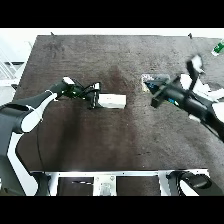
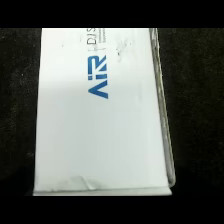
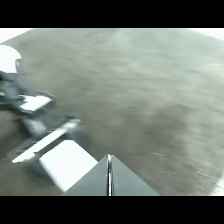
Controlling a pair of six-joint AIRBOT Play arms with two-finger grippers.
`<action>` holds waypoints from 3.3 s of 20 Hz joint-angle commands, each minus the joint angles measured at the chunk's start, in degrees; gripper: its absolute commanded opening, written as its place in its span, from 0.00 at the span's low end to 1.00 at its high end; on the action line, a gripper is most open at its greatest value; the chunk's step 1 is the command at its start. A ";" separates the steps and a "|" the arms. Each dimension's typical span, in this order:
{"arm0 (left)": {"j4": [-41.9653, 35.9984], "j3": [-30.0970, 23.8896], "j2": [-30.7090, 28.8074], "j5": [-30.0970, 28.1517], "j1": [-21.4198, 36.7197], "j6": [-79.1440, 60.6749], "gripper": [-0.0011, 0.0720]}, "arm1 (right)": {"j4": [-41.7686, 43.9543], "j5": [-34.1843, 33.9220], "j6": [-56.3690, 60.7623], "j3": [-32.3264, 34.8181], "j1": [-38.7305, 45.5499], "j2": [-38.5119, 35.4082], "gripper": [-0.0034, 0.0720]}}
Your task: Fold the box and place the chain.
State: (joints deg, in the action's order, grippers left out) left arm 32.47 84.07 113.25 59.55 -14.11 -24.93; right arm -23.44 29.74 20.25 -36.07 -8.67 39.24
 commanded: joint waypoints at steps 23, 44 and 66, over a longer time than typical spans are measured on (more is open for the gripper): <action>-1.66 -4.52 -23.69 -12.31 10.45 26.49 0.03 | -4.28 -21.40 0.11 26.91 3.19 -27.19 0.06; 11.82 -3.21 -13.03 -32.00 38.34 54.80 0.03 | -4.24 -21.38 0.15 26.91 3.17 -27.19 0.06; 19.65 3.56 -1.77 -35.23 38.38 60.98 0.75 | -4.24 -21.38 0.17 26.91 3.13 -27.19 0.06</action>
State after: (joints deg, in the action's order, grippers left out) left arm 52.03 87.29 111.09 24.86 24.23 35.86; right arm -27.70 8.34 20.40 -9.19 -5.52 12.10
